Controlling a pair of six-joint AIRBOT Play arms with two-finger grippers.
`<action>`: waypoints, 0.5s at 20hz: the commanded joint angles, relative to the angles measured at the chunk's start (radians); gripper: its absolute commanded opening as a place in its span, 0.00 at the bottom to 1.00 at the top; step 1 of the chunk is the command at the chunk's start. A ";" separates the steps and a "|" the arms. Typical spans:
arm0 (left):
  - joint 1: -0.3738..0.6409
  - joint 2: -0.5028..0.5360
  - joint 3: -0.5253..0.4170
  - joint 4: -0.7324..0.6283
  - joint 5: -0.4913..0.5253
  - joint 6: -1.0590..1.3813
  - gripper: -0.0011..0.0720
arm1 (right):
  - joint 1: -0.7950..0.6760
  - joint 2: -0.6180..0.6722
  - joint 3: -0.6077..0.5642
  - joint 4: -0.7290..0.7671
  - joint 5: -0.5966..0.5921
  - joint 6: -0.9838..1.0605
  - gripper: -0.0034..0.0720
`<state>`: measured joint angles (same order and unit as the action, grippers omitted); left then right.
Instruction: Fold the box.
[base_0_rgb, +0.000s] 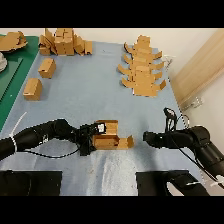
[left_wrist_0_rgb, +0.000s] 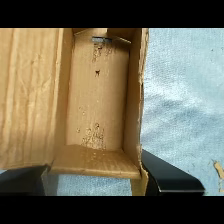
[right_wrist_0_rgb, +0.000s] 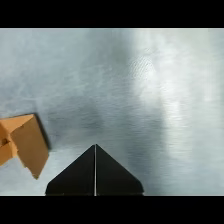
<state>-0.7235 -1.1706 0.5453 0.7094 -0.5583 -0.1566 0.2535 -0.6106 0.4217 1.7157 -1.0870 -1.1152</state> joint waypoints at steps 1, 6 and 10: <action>0.000 0.001 0.000 0.000 0.001 0.000 0.63 | -0.016 -0.085 -0.054 0.230 0.131 -0.139 0.05; 0.000 0.001 0.000 0.000 0.001 0.000 0.63 | -0.008 -0.209 -0.058 0.360 0.192 -0.248 0.05; 0.000 0.001 0.000 0.000 0.001 0.000 0.63 | -0.008 -0.256 -0.058 0.405 0.216 -0.293 0.05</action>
<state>-0.7235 -1.1706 0.5453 0.7094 -0.5579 -0.1566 0.2462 -0.8280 0.3656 2.0586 -0.8989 -1.3560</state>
